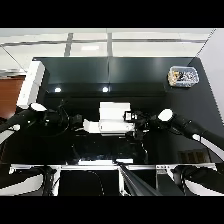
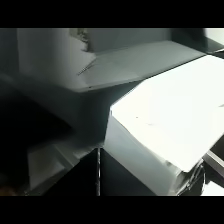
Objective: Fold the box and place the chain.
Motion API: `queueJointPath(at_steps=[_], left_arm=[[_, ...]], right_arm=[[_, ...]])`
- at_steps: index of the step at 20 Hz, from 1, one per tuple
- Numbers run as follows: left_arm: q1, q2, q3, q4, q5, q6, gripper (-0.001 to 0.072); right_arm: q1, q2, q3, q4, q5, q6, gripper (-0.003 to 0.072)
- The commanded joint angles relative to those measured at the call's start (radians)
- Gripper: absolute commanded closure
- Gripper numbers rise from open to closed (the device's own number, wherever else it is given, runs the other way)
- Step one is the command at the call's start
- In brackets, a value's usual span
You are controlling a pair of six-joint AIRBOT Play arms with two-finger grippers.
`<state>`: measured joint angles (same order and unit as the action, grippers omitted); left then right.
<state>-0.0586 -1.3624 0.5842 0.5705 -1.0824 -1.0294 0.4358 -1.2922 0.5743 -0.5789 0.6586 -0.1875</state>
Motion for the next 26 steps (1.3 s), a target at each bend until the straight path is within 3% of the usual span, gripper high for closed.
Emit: queueJointPath(at_steps=[1, 2, 3, 5, 10, 11, 12, 13, 18, 26], left_arm=[[-0.007, -0.008, 0.061, -0.002, -0.084, 0.034, 0.0398], [-0.008, -0.008, 0.075, -0.002, -0.099, 0.035, 0.0227], [-0.012, -0.008, 0.088, -0.002, -0.11, 0.035, 0.0142], [-0.026, -0.009, 0.107, -0.002, -0.131, 0.036, 0.0063], [-0.119, -0.009, 0.147, -0.003, -0.122, 0.035, 0.0085], [-0.138, -0.009, 0.159, -0.003, -0.122, 0.034, 0.0114], [-0.155, -0.009, 0.171, -0.002, -0.123, 0.033, 0.0232], [-0.17, -0.009, 0.183, -0.002, -0.122, 0.026, 0.0249], [-0.219, -0.009, 0.24, 0.016, -0.107, -0.058, 0.0249], [-0.354, -0.009, 0.324, 0.26, -0.017, -0.315, 0.025]], right_arm=[[0.0, -0.001, 0.001, 0.0, 0.0, 0.0, 0.028], [0.0, -0.001, 0.001, 0.0, 0.0, 0.0, 0.028], [0.0, -0.001, 0.001, 0.0, 0.0, 0.0, 0.028], [0.0, -0.001, 0.001, 0.0, 0.0, 0.0, 0.028], [0.0, -0.001, 0.001, 0.0, 0.0, 0.0, 0.028], [0.0, -0.001, 0.001, 0.0, 0.0, 0.0, 0.028], [0.0, -0.001, 0.001, 0.0, 0.0, 0.0, 0.028], [0.0, -0.001, 0.001, 0.0, 0.0, 0.0, 0.0279], [0.0, -0.001, 0.001, 0.0, 0.0, 0.0, 0.028], [0.0, -0.001, 0.001, 0.0, 0.0, 0.0, 0.028]])
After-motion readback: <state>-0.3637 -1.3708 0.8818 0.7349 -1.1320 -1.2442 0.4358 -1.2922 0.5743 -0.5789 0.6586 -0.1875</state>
